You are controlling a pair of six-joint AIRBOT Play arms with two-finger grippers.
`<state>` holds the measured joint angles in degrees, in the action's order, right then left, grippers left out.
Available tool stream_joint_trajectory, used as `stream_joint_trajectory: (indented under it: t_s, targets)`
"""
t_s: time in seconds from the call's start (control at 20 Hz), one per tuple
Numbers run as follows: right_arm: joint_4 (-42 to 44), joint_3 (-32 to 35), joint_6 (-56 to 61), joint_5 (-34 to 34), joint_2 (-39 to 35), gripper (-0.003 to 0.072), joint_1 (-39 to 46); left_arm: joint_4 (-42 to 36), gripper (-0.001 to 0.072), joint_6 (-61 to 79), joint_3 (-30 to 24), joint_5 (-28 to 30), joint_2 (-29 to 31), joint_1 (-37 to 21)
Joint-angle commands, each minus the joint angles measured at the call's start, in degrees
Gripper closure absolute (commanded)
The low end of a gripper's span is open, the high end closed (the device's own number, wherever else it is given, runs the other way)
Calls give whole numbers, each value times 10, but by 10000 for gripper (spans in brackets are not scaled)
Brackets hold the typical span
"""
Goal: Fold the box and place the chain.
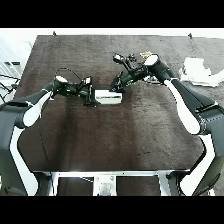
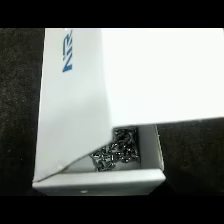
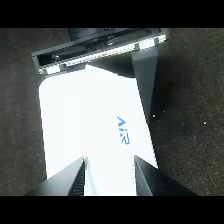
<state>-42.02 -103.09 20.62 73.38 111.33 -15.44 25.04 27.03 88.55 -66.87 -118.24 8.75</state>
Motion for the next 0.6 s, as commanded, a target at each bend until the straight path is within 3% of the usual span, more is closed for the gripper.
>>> stream_joint_trajectory:
  t_s: [0.0, 0.4, 0.55]
  targets:
    - [-16, 0, -2, -14, 0, 323, -7, 0, 179, 0, 0, 0, 0, 0]
    - [-22, 0, -1, 12, 0, 319, -15, 0, 179, 0, 0, 0, 0, 0]
    - [-22, 0, 2, 15, 0, 272, -15, 0, 179, 0, 0, 0, 0, 0]
